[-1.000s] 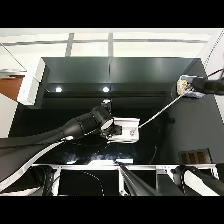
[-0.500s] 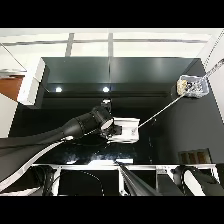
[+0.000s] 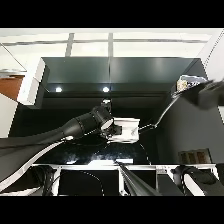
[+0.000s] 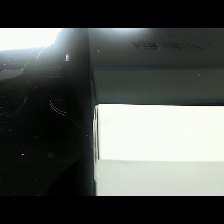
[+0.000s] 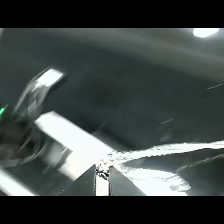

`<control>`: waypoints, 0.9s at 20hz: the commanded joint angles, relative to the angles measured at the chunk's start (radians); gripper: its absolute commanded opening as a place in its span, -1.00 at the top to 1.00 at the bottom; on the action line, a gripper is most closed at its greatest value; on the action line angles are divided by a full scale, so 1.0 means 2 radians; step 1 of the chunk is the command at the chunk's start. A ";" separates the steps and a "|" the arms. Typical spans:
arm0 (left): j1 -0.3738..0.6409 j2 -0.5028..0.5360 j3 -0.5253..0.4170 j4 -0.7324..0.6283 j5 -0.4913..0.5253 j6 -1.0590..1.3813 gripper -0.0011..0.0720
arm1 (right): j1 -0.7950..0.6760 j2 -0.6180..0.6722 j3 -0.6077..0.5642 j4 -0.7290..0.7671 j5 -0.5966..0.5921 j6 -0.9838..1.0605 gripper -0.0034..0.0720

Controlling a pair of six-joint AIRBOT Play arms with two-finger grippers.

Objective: Fold the box and place the chain.

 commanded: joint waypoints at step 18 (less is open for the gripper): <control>0.000 0.000 0.000 0.000 0.001 0.000 0.88 | 0.199 -0.065 -0.227 0.091 -0.225 0.007 0.80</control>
